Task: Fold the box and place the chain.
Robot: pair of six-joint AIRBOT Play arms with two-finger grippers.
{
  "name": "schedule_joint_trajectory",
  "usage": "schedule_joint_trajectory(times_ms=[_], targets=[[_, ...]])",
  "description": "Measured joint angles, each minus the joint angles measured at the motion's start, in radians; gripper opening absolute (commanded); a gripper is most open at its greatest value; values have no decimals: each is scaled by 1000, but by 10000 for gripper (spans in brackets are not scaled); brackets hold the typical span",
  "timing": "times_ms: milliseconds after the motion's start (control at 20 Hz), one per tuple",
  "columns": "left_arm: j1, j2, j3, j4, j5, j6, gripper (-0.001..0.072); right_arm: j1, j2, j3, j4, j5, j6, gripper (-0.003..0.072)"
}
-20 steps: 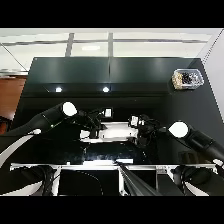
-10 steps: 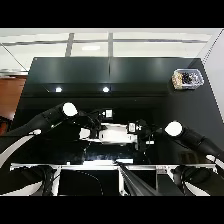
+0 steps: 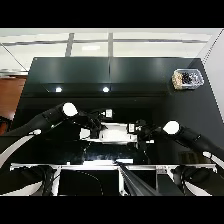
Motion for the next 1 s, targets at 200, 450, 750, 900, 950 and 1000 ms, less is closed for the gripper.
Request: schedule_joint_trajectory(times_ms=[200,450,750,900,950,1000], targets=[[0,-1,0,0,2,-1,28,-11,-21,0,3,-5,-9,718],[0,0,0,0,1,0,28,-16,-32,0,11,-6,-22,718],[0,-1,0,0,-1,0,31,-16,-34,0,11,-8,-24,408],[0,-1,0,21,6,2,386,-16,-34,0,12,-2,-23,344],[2,1,3,22,12,-2,414,-16,-34,0,10,3,-23,344],[3,5,6,23,12,-2,414,-16,-34,0,10,8,-23,345]])
